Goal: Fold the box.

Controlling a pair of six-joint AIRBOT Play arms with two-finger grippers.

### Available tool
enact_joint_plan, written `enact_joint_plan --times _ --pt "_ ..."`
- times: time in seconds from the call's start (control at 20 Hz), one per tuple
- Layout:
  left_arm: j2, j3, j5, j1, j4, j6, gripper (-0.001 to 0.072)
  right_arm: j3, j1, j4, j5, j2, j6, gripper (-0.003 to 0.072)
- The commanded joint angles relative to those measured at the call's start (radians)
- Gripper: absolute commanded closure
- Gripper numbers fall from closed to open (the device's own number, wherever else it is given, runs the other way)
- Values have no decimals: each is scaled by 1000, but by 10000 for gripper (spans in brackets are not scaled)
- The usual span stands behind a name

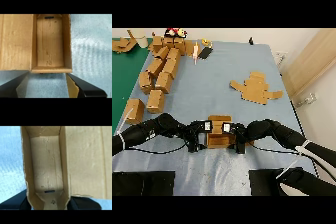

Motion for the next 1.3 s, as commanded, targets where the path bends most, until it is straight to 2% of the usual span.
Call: enact_joint_plan --times 0.0,0.4,0.6,1.25 --pt "-2 2 -8 0 -13 3 19 0 0 1 1 -1 0 141" --pt "-2 2 -33 0 -19 2 19 0 0 1 1 -1 0 140" --pt "-25 2 -33 0 -66 2 20 0 0 1 1 -1 0 140" --pt "-55 9 3 -31 -81 2 22 0 0 1 1 -1 0 140"
